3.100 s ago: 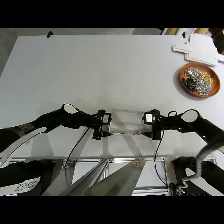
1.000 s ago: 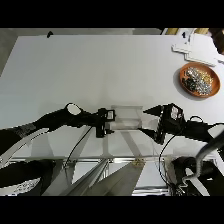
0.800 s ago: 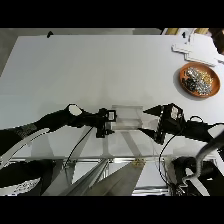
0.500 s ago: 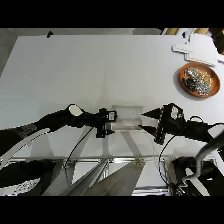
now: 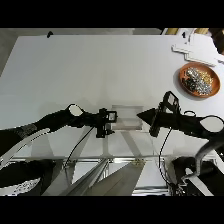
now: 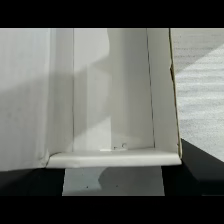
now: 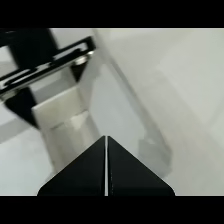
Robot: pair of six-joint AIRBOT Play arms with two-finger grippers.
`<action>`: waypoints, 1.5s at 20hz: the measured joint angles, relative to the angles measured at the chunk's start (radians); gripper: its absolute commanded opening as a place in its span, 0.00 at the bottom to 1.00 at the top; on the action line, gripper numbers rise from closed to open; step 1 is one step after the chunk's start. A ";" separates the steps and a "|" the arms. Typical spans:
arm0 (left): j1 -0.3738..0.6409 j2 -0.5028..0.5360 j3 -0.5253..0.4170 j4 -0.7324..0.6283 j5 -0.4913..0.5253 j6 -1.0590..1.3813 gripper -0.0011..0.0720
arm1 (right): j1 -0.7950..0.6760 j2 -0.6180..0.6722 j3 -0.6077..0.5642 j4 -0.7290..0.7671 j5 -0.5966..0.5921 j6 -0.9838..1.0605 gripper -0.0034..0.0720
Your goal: Fold the box and place the chain.
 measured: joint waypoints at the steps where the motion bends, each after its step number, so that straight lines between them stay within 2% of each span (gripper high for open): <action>1: 0.000 0.000 0.000 0.000 0.000 0.000 0.32 | 0.000 -0.044 0.015 0.013 -0.027 -0.002 0.07; 5: 0.000 0.000 0.000 0.000 0.000 0.000 0.31 | 0.000 -0.228 0.117 0.004 -0.112 0.043 0.07; 8: 0.000 0.000 0.000 0.000 0.001 0.000 0.31 | 0.000 -0.339 0.174 -0.115 -0.129 0.141 0.07; 13: 0.000 0.000 0.000 0.000 0.001 -0.001 0.31 | 0.000 -0.400 0.211 -0.284 -0.087 0.237 0.07; 16: 0.000 0.000 0.000 0.000 0.001 0.000 0.31 | 0.000 -0.380 0.256 -0.364 -0.003 0.287 0.07; 20: 0.000 0.000 0.000 0.000 0.002 0.000 0.31 | 0.000 -0.259 0.307 -0.520 0.122 0.329 0.07; 22: 0.000 0.000 0.000 0.000 0.002 0.000 0.31 | 0.000 -0.202 0.316 -0.596 0.203 0.269 0.09; 24: 0.000 0.000 0.000 0.000 0.001 0.000 0.31 | -0.002 -0.171 0.312 -0.652 0.293 0.165 0.32; 25: 0.000 0.000 0.000 0.000 0.001 0.000 0.31 | -0.002 -0.161 0.302 -0.669 0.317 0.119 0.37; 29: 0.000 0.000 0.000 0.000 0.001 0.000 0.31 | 0.002 -0.145 0.214 -0.652 0.286 -0.008 0.35; 30: 0.000 0.000 0.000 0.000 0.001 0.000 0.31 | 0.002 -0.143 0.184 -0.633 0.265 -0.052 0.28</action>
